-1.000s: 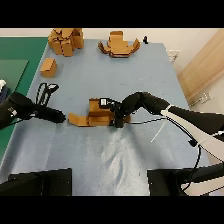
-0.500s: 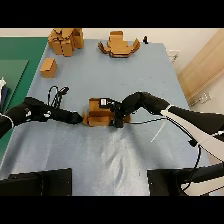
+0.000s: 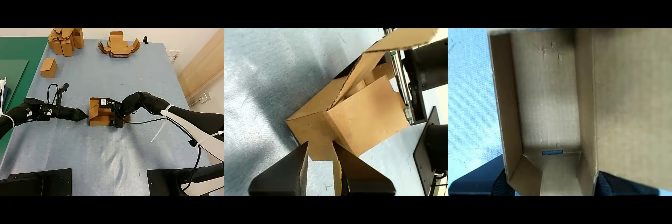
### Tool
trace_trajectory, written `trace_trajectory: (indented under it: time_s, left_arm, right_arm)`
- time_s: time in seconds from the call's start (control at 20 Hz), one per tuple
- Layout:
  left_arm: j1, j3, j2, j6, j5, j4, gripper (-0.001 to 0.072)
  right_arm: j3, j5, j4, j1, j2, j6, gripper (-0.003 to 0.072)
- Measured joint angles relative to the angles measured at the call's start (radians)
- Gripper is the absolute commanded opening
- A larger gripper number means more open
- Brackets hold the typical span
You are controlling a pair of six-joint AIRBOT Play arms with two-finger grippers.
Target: Fold the box.
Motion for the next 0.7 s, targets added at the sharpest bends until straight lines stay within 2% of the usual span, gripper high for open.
trace_trajectory:
  time_s: [0.15, 0.2, 0.25, 0.55, 0.6, 0.65, 0.7]
  left_arm:
    - [0.002, 0.000, 0.000, 0.013, -0.006, -0.010, 0.0233]
    - [0.004, 0.000, 0.000, 0.016, -0.012, -0.014, 0.0151]
    - [0.011, 0.000, 0.000, 0.019, -0.024, -0.016, 0.0110]
    - [0.085, 0.001, 0.000, 0.038, -0.089, 0.003, 0.0139]
    - [0.085, 0.001, 0.000, 0.043, -0.095, 0.003, 0.0160]
    - [0.084, 0.001, 0.000, 0.051, -0.102, 0.003, 0.0351]
    - [0.077, 0.001, 0.000, 0.057, -0.103, 0.001, 0.0423]
  right_arm:
    - [0.000, 0.000, 0.000, 0.000, 0.000, 0.000, 0.0446]
    - [0.000, 0.000, 0.000, 0.000, 0.000, 0.000, 0.0446]
    - [0.000, 0.000, 0.000, 0.000, 0.000, 0.000, 0.0446]
    - [0.000, 0.000, 0.000, 0.000, 0.000, 0.000, 0.0446]
    - [0.000, 0.000, 0.000, 0.000, 0.000, 0.000, 0.0446]
    - [0.000, 0.000, 0.000, 0.000, 0.000, -0.001, 0.0446]
    - [0.000, 0.000, 0.000, 0.000, 0.000, 0.000, 0.0446]
